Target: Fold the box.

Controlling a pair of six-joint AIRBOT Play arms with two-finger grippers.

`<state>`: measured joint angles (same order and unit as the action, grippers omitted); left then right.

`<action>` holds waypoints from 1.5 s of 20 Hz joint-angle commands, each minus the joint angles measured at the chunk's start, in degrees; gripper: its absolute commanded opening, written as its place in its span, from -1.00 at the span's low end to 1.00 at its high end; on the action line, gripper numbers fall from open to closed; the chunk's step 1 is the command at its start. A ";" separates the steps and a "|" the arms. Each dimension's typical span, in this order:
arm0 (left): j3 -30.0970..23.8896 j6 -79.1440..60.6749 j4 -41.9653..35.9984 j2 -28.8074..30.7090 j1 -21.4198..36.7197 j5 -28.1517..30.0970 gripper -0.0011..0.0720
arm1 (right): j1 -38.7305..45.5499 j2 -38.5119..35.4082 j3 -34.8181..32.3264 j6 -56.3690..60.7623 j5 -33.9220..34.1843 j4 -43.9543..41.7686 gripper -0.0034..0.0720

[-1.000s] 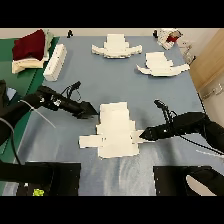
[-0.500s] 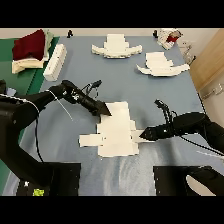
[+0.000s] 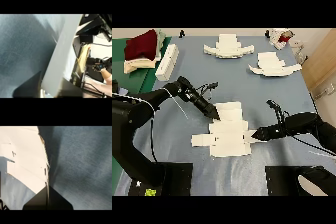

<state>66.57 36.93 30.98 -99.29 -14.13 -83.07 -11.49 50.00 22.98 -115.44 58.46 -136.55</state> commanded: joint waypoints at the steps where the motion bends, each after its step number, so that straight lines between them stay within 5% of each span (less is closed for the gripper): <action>1: 0.20 -2.05 -0.46 -0.07 -0.17 -0.17 -0.80 | -0.04 -0.04 0.00 0.11 -0.07 0.04 -0.90; 5: 0.20 -4.52 -2.25 -0.07 -0.74 0.04 -0.85 | -0.04 -0.04 0.02 0.11 -0.61 0.07 -0.82; 7: 0.20 -4.52 -3.10 -0.04 -0.90 -0.20 -0.85 | -0.04 -0.07 0.07 0.04 -1.20 0.94 -0.26; 8: 0.20 -4.94 -3.61 -0.04 -0.90 0.28 -0.85 | -0.02 -0.07 0.24 0.09 -1.75 2.67 -0.26; 10: 0.44 -8.76 -4.68 0.04 -0.90 0.07 -0.94 | 0.11 -0.07 1.05 1.44 -3.43 9.27 -0.26; 14: 0.48 -18.36 -5.22 3.37 -1.20 0.74 -0.95 | 0.09 -0.07 4.59 18.99 -7.06 35.85 -0.26; 15: 0.24 -20.79 -5.22 4.92 -1.42 1.64 -0.95 | 0.09 -0.07 5.92 23.56 -6.99 40.70 -0.10; 16: -0.33 -22.93 -5.05 6.51 -1.68 3.04 -0.95 | 0.09 -0.07 7.28 26.60 -6.97 42.75 0.46; 17: -1.07 -24.76 -4.92 7.98 -2.03 4.46 -0.95 | 0.09 -0.07 8.94 28.61 -6.95 42.99 0.72; 22: -10.80 -35.41 -4.22 18.23 -4.24 17.46 -0.96 | 0.09 -0.07 15.89 33.33 -7.19 40.83 0.72; 27: -26.21 -46.07 -4.48 33.51 -10.40 36.04 -0.95 | 0.09 0.24 16.22 37.53 -8.94 40.72 0.72; 30: -32.13 -48.59 -7.02 38.34 -15.06 42.32 -0.95 | 0.09 0.98 16.22 37.64 -10.32 40.70 0.72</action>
